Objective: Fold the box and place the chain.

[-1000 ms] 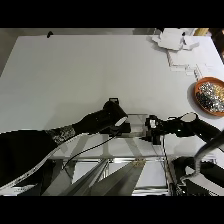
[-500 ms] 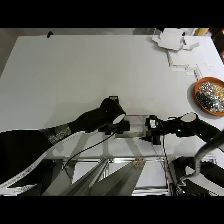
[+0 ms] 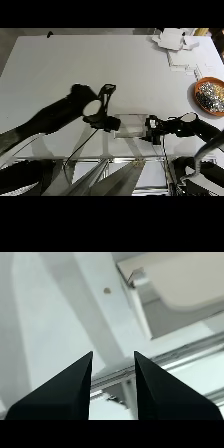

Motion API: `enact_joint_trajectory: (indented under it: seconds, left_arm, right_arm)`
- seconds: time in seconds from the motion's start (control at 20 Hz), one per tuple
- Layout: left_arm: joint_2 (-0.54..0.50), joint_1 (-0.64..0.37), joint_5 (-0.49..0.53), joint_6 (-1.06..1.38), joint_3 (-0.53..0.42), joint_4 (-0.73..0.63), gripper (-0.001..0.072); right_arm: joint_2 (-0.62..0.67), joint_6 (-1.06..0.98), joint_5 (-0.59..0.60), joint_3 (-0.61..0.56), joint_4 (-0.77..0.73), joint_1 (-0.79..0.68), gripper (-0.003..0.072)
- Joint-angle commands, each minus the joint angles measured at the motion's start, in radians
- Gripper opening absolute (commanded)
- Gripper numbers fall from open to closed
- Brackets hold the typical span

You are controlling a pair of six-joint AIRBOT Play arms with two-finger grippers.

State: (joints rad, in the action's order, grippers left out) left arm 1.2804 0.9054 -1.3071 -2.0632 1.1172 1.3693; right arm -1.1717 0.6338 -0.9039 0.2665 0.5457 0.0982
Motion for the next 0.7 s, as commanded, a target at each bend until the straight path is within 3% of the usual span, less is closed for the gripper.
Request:
enact_joint_trajectory:
  seconds: [0.0, 0.05, 0.1, 0.25, 0.35, 0.5, 0.65]
  left_arm:
    - [-0.182, -0.069, 0.111, 0.389, -0.160, -0.021, 0.0364]
    - [-0.222, -0.106, 0.183, 0.601, -0.233, -0.060, 0.0479]
    - [-0.244, -0.147, 0.256, 0.814, -0.300, -0.113, 0.0510]
    - [-0.235, -0.248, 0.487, 1.429, -0.483, -0.327, 0.0512]
    - [-0.184, -0.265, 0.617, 1.846, -0.576, -0.550, 0.0512]
    - [-0.076, -0.257, 0.626, 2.300, -0.603, -0.805, 0.0511]
    - [0.016, -0.213, 0.690, 2.538, -0.603, -0.996, 0.0512]
  right_arm:
    - [0.001, 0.000, 0.000, 0.001, 0.000, 0.000, 0.0403]
    - [0.001, 0.000, 0.000, 0.001, 0.000, 0.000, 0.0403]
    - [0.001, 0.000, 0.000, 0.001, 0.000, 0.000, 0.0403]
    - [0.001, 0.000, 0.000, 0.001, 0.000, 0.000, 0.0403]
    - [0.001, 0.000, 0.000, 0.001, 0.000, 0.000, 0.0403]
    - [0.001, 0.000, 0.000, 0.001, 0.000, 0.000, 0.0403]
    - [0.001, 0.000, 0.000, 0.001, 0.000, 0.000, 0.0403]
